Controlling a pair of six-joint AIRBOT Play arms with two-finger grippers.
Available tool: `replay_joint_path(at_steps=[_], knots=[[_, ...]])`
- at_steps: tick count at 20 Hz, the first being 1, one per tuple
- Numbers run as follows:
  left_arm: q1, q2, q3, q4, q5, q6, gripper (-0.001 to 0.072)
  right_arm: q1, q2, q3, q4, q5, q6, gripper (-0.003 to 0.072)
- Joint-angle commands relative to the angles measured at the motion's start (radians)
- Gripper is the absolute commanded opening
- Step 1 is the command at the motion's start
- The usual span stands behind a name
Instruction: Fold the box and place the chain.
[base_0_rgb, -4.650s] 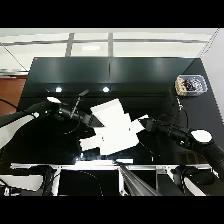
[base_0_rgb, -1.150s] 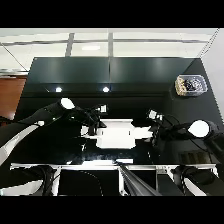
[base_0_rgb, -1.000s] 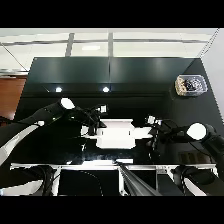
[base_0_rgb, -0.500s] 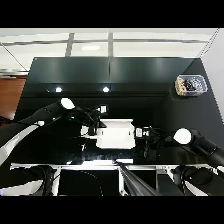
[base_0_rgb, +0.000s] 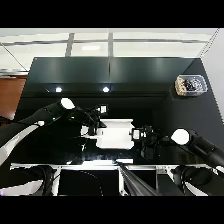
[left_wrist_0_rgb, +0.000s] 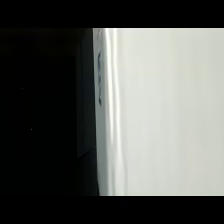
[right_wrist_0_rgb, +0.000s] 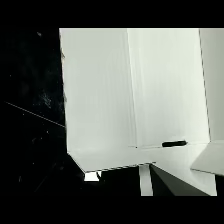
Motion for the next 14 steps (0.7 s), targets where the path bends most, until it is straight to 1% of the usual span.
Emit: replay_joint_path(at_steps=[1, 4, 6, 8, 11, 12, 14], knots=[[0.001, 0.0, 0.0, 0.0, 0.0, 0.0, 0.0029, 0.002, -0.004, 0.01, 0.004, -0.002, -0.029, 0.0706], [0.001, -0.001, 0.0, 0.0, 0.0, 0.0, 0.0029, 0.026, -0.017, 0.01, -0.003, -0.003, -0.045, 0.0706], [0.001, 0.0, 0.0, 0.0, 0.0, 0.0, 0.0029, 0.069, -0.043, 0.01, -0.003, -0.005, -0.05, 0.0705], [0.001, 0.0, 0.0, 0.0, 0.0, 0.0, 0.0029, 0.108, -0.075, 0.01, -0.002, -0.066, -0.051, 0.0705], [0.001, 0.0, 0.0, 0.0, 0.0, 0.0, 0.0029, 0.138, -0.095, 0.01, -0.001, -0.219, 0.001, 0.0705], [0.001, 0.0, 0.0, 0.0, 0.0, 0.0, 0.0029, 0.137, -0.095, 0.018, -0.003, -0.234, 0.032, 0.0705], [0.001, 0.0, 0.0, 0.0, 0.0, 0.0, 0.0029, 0.114, -0.094, 0.059, -0.049, -0.196, 0.052, 0.0704]])
